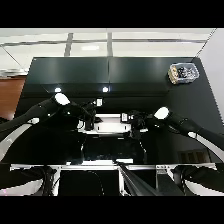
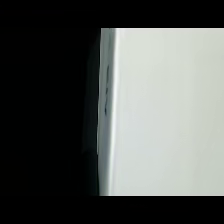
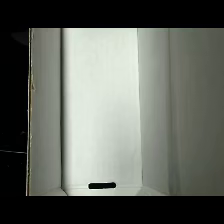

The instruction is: Fold the box and place the chain.

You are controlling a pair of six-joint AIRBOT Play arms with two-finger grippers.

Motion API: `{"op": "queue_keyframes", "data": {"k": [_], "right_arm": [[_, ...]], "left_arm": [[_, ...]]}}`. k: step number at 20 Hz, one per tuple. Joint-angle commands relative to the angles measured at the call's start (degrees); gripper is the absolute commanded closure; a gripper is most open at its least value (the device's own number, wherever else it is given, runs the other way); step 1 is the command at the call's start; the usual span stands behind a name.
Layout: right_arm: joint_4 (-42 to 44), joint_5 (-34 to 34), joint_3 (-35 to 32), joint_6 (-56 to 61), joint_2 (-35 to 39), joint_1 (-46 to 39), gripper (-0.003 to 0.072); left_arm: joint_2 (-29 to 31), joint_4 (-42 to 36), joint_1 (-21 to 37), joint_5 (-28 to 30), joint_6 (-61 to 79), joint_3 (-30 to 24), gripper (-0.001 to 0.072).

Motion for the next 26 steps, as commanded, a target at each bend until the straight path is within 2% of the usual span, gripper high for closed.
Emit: {"op": "queue_keyframes", "data": {"k": [1, 5, 23, 26], "right_arm": [[-1.05, -0.13, 0.02, 1.81, -0.04, -0.02, -0.0022], [-0.98, 2.84, 0.02, 1.75, 0.02, -0.98, -0.0022], [-1.05, 0.31, 0.00, 3.76, 0.02, -0.83, -0.0022], [-4.15, 0.33, -0.04, 6.25, -0.07, -0.81, -0.0022]], "left_arm": [[-0.04, 0.00, -0.02, 0.00, 0.02, 0.04, 0.0683], [-0.04, 0.00, -0.02, -0.02, 0.00, 0.04, 0.0683], [-0.04, 0.00, -0.02, 0.00, 0.00, 0.04, 0.0683], [-0.04, 0.00, -0.02, 0.00, 0.00, 0.04, 0.0683]]}}
